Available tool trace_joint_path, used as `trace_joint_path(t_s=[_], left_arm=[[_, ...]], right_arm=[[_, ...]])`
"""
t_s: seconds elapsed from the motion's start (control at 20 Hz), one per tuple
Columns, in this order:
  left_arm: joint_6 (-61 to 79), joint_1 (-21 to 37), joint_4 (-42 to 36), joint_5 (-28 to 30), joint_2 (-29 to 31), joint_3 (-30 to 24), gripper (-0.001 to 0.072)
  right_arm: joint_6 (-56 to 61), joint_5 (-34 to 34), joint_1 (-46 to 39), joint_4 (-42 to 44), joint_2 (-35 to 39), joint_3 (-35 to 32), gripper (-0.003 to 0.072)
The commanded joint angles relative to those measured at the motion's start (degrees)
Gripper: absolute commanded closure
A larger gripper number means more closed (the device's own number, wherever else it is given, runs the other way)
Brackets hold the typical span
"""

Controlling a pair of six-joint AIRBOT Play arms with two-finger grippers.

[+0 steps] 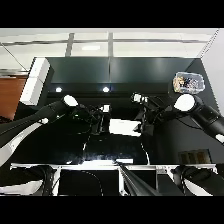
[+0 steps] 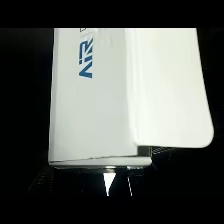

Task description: Fold the box and place the chain.

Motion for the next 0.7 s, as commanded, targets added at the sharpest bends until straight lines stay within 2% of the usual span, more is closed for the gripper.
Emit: trace_joint_path(t_s=[0.0,0.1,0.15,0.2,0.65], left_arm=[[0.0,0.02,0.0,0.0,-0.04,-0.02,0.0221],[0.0,0.02,0.0,0.0,-0.04,-0.02,0.0221],[0.0,0.02,0.0,0.0,-0.04,-0.02,0.022],[0.0,0.02,0.02,0.0,-0.04,-0.02,0.0221],[0.0,0.02,0.02,0.0,-0.04,-0.02,0.022]], right_arm=[[-1.36,-0.55,0.15,-0.04,0.0,-0.17,0.021],[-2.58,-0.55,0.15,-0.04,0.0,-0.17,0.0272],[-2.78,-0.55,0.15,-0.04,0.0,-0.17,0.0401],[-2.8,-0.55,0.15,-0.04,0.0,-0.17,0.0451],[-2.75,-1.05,0.15,0.02,0.0,-2.23,0.0452]])
